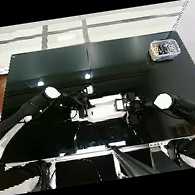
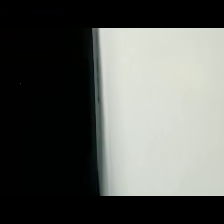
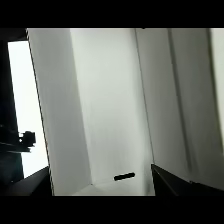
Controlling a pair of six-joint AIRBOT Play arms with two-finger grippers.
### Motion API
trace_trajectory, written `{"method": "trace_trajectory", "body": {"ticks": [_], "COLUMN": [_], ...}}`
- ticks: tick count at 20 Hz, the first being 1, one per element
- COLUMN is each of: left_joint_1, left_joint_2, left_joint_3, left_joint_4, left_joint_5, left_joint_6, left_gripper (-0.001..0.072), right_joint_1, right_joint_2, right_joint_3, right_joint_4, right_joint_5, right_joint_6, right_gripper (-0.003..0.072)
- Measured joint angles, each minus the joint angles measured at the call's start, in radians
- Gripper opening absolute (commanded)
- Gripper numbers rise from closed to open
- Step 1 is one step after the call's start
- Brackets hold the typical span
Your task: Fold the box and place the chain.
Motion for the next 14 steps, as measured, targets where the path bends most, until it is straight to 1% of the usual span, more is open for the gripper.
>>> {"method": "trace_trajectory", "body": {"ticks": [8,14], "left_joint_1": [0.0,0.0], "left_joint_2": [0.0,0.0], "left_joint_3": [0.0,0.0], "left_joint_4": [0.0,0.0], "left_joint_5": [0.0,0.0], "left_joint_6": [-0.003,-0.002], "left_gripper": [0.0031,0.0031], "right_joint_1": [-0.079,-0.143], "right_joint_2": [-0.01,-0.043], "right_joint_3": [0.035,0.039], "right_joint_4": [0.024,0.127], "right_joint_5": [0.017,0.02], "right_joint_6": [-0.055,-0.16], "right_gripper": [0.0707,0.0707]}}
